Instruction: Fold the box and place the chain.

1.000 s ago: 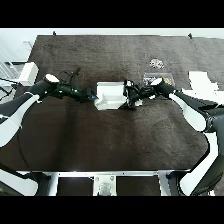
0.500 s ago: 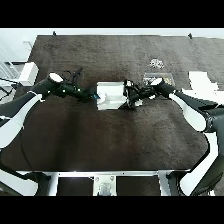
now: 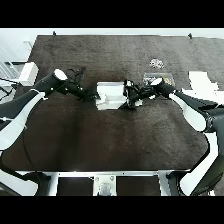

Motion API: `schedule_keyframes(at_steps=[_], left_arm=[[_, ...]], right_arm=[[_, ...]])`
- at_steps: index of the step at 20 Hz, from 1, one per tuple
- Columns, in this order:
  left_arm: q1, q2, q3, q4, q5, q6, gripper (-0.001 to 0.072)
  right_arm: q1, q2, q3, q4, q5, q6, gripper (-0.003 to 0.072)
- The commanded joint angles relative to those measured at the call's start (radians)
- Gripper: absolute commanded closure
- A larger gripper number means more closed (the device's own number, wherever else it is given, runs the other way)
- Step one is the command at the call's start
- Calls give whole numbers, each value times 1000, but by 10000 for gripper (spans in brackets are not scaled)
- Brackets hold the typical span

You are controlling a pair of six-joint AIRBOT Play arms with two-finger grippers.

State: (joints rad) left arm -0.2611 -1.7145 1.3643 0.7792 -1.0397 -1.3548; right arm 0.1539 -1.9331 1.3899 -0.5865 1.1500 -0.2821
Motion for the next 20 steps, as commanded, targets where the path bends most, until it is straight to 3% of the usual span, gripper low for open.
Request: schedule_keyframes(at_steps=[1, 20], left_arm=[[-31, 0, 42, 100, 10, -77, 282], [-185, -2, 135, 454, 2, -402, 282]], right_arm=[[0, 0, 0, 0, 0, 0, 103], [0, 0, 0, 0, 0, 0, 102]])
